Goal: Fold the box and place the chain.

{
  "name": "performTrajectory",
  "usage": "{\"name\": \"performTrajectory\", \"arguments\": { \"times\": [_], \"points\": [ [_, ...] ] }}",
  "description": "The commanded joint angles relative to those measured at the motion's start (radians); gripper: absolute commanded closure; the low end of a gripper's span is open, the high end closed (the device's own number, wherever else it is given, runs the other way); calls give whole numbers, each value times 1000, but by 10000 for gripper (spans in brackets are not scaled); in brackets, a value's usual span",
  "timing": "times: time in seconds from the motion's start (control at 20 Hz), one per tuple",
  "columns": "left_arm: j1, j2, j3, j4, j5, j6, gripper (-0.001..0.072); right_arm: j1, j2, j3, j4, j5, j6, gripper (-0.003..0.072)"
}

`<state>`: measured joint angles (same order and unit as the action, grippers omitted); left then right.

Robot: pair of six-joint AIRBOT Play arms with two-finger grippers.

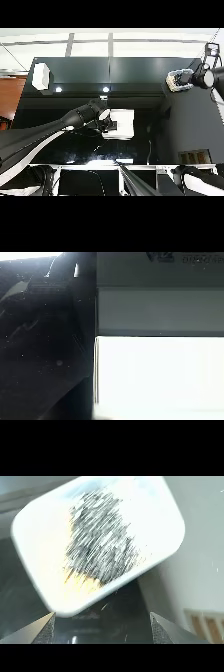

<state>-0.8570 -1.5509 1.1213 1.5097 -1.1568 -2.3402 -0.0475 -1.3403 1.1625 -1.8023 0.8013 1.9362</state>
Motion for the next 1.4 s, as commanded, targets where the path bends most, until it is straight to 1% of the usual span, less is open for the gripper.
{"name": "performTrajectory", "arguments": {
  "times": [0.0, 0.1, 0.2, 0.25, 0.3, 0.45, 0.5, 0.55, 0.7, 0.75, 0.8, 0.9, 1.0, 1.05, 1.35],
  "points": [
    [1, 0, 0, 0, -6, -2, 680, -93, -257, 257, 146, 81, -124, -34],
    [1, 0, 0, 0, 2, -2, 680, -105, -386, 404, 174, 153, -131, -34],
    [1, 0, 0, 0, 3, -2, 680, -106, -487, 508, 177, 183, -162, -34],
    [1, 0, 0, 0, 2, -2, 680, -106, -522, 542, 177, 186, -179, -5],
    [1, 0, 0, 0, 0, -2, 680, -106, -548, 564, 178, 183, -179, 14],
    [1, 0, 0, 0, 0, -2, 680, -106, -589, 571, 180, 156, -179, 14],
    [1, 0, 0, 0, 0, -2, 680, -106, -600, 572, 189, 158, -180, 37],
    [1, 0, 0, 0, 0, -2, 680, -106, -610, 572, 209, 164, -180, 117],
    [1, 0, 0, -1, 0, -2, 680, -105, -630, 572, 237, 166, -180, 126],
    [1, 0, 0, -1, 0, -2, 680, -106, -630, 573, 235, 164, -180, 264],
    [1, 0, 0, -1, 0, -2, 680, -106, -629, 584, 235, 180, -180, 492],
    [1, 0, 0, -1, 0, -2, 680, -106, -620, 618, 230, 212, -188, 632],
    [1, 0, 0, -1, 0, -2, 680, -106, -579, 628, 215, 229, -208, 635],
    [1, 0, 0, -1, 0, -2, 680, -106, -550, 628, 198, 237, -214, 678],
    [1, 0, 0, -3, 1, -2, 680, -107, -372, 628, 190, 278, -330, 677]
  ]
}}
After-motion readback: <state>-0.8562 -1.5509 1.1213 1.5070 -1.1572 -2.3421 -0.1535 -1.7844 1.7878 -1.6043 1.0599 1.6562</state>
